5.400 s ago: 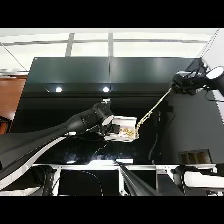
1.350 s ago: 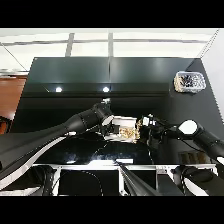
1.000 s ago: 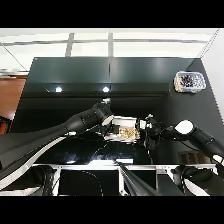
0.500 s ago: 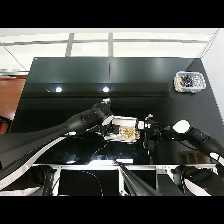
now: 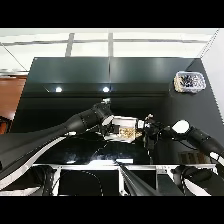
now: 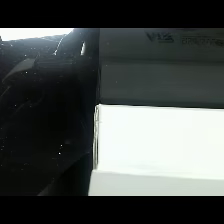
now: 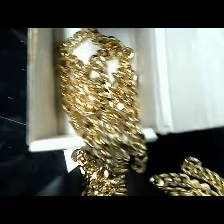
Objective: Fold the box and place the chain.
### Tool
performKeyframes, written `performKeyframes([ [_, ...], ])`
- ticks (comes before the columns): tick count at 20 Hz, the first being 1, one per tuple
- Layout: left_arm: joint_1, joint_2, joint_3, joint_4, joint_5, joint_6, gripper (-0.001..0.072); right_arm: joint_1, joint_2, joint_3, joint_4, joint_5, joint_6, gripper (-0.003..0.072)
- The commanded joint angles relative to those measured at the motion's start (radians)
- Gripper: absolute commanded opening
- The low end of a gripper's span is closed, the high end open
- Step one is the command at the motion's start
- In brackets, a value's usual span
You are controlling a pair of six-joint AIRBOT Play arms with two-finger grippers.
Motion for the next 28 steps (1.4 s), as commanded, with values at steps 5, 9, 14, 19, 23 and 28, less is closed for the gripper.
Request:
performKeyframes([
  [5, 0.0, -0.001, 0.0, 0.0, 0.001, 0.0, 0.0032, -0.004, 0.001, 0.008, -0.008, 0.007, 0.156, 0.0012],
  [9, 0.0, -0.001, 0.0, 0.0, 0.001, 0.0, 0.0032, -0.039, 0.033, 0.054, -0.095, 0.067, 0.377, 0.0011],
  [14, 0.0, -0.001, 0.0, 0.0, 0.0, 0.0, 0.0031, -0.145, 0.145, 0.152, -0.216, 0.26, 0.585, 0.0011],
  [19, 0.0, -0.001, 0.0, 0.0, 0.001, 0.0, 0.0032, -0.203, 0.23, 0.284, -0.212, 0.425, 0.729, 0.0011],
  [23, 0.0, -0.001, 0.0, 0.0, 0.001, 0.0, 0.0032, -0.203, 0.232, 0.391, -0.124, 0.548, 0.777, 0.0011],
  [28, 0.0, -0.001, 0.0, 0.0, 0.001, 0.0, 0.0031, -0.203, 0.232, 0.467, 0.01, 0.644, 0.818, 0.001],
])
